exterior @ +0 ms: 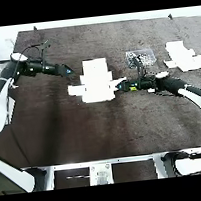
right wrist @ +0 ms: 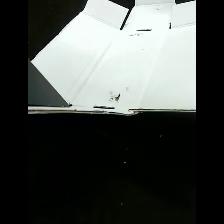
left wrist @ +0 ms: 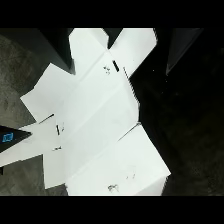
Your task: Fold the box and place the chain.
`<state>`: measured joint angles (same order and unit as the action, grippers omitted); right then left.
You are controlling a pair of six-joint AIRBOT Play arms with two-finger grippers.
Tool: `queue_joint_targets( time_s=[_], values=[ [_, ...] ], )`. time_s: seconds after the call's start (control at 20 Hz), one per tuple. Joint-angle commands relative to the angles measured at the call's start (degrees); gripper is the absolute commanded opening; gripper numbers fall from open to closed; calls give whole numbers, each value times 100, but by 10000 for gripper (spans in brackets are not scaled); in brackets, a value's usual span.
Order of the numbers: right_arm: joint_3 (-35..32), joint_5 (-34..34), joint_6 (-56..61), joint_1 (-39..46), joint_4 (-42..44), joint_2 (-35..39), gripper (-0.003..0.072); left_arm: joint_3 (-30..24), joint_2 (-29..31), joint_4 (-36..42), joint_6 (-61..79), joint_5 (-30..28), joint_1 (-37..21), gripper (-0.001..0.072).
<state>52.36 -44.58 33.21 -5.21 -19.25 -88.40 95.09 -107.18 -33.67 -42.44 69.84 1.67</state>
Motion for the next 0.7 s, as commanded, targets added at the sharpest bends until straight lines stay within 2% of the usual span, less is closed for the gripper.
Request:
queue_joint_targets(
  time_s=[0.0, 0.3, 0.4, 0.45, 0.65],
  values=[
    [2, 0, -94, 0, 2, -4, 4, 785, -625, -247, -413, 269, 164, 637],
    [2, -2, -94, -2, 2, -4, 4, 1353, -1209, -278, -409, 127, 564, 636],
    [2, -2, -94, -2, 2, -4, 4, 1360, -1309, -236, -409, 63, 586, 636],
    [2, -2, -94, -2, 2, -4, 4, 1360, -1370, -229, -409, 63, 586, 591],
    [2, -4, -94, -4, 4, -4, 4, 1362, -1534, 105, -260, 52, 590, 590]
  ],
)
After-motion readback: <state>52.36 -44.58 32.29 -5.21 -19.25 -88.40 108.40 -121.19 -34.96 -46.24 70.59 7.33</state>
